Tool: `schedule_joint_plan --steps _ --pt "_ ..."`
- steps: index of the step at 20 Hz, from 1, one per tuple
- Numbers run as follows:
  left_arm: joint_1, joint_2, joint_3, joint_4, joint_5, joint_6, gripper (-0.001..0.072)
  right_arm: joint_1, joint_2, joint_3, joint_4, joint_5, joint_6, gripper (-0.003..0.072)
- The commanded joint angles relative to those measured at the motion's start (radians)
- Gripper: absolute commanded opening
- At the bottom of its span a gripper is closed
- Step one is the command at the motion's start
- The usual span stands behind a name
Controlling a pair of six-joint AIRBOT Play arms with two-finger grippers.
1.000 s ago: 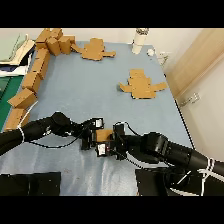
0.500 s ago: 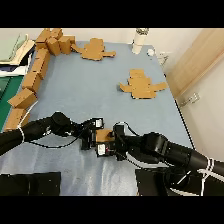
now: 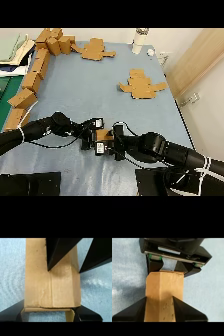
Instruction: Fold the box.
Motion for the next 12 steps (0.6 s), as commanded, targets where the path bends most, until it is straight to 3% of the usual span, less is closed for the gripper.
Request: schedule_joint_plan --steps 1,7,12 --pt "0.000 0.000 0.001 0.000 0.000 0.000 0.0467 0.001 -0.001 0.002 -0.026 0.002 0.002 0.0400" --pt "0.000 0.000 0.001 0.000 0.000 0.000 0.0467 0.031 0.000 0.003 -0.048 -0.005 0.003 0.0162" --pt "0.000 0.000 0.001 0.000 0.000 0.000 0.0467 0.039 0.005 0.019 -0.056 -0.014 0.006 0.0162"
